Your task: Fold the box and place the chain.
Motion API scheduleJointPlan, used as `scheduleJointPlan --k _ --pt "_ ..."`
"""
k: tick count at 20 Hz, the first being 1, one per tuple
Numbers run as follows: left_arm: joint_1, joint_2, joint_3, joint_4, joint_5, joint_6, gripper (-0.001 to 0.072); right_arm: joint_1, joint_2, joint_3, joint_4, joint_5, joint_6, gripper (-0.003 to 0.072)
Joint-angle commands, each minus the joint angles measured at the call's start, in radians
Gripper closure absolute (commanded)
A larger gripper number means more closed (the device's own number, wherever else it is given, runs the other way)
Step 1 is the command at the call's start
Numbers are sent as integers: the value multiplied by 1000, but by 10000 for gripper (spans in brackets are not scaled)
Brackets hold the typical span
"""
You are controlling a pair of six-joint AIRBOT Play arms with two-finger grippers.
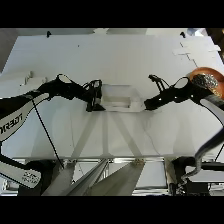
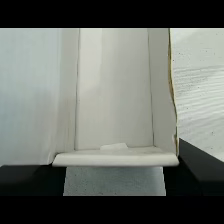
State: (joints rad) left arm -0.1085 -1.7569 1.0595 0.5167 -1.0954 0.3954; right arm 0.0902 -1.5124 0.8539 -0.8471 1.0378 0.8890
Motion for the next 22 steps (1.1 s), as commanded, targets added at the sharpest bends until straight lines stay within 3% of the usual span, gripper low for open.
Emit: scheduleJointPlan --k 1,16,17,22 --pt "1 0 0 0 0 0 245 14 -23 0 160 31 -91 678" --pt "1 0 0 0 0 0 245 16 61 0 369 82 -127 620" --pt "1 0 0 0 0 0 245 18 61 0 379 89 -127 571" --pt "1 0 0 0 0 0 245 40 62 0 381 94 -127 494"
